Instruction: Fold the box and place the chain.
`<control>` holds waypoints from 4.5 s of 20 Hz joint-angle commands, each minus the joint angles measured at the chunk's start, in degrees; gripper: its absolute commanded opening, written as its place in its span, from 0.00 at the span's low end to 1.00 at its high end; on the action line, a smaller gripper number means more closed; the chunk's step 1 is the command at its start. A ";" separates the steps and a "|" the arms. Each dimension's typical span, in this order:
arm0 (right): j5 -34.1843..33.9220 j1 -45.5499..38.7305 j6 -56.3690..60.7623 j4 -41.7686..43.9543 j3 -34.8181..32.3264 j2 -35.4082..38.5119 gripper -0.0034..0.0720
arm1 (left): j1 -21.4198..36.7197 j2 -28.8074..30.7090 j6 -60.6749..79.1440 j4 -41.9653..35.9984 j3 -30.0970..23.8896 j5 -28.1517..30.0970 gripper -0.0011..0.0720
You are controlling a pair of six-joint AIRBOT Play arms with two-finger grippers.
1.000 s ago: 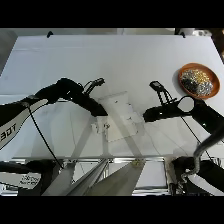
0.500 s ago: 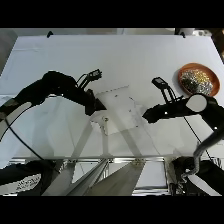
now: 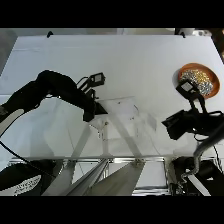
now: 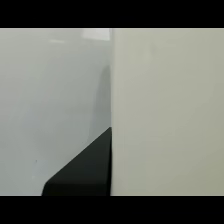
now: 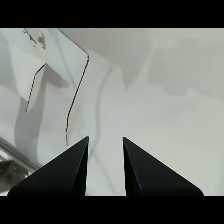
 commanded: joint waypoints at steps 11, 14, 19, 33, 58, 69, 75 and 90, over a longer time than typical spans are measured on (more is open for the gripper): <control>-1.70 0.04 0.74 -2.82 -0.02 6.56 0.25 | -12.92 -11.87 3.91 1.60 -0.02 -22.45 0.03; -2.45 0.04 0.70 -2.84 -0.04 6.56 0.25 | -12.96 -14.58 3.96 1.49 -0.02 -22.47 0.03; -3.63 0.04 0.68 -2.84 -0.31 6.56 0.25 | -12.98 -15.52 3.96 -0.04 0.00 -24.46 0.03; -5.01 0.04 0.57 -2.84 -0.33 6.56 0.25 | -13.07 -15.52 3.96 6.32 3.85 -21.77 0.02; -5.42 0.04 0.57 -2.84 -0.31 6.56 0.25 | -16.37 -17.70 3.96 12.13 6.86 -21.84 0.02; -5.44 0.04 0.57 -2.84 -0.31 6.56 0.25 | -13.51 -17.79 3.96 10.56 10.38 -22.75 0.02; -5.42 0.04 0.55 -2.84 -0.31 6.56 0.25 | -13.55 -19.58 3.98 10.56 10.38 -22.75 0.02; -5.44 0.04 0.57 -2.84 -0.31 6.56 0.25 | -13.57 -20.98 3.96 11.47 10.40 -17.90 0.06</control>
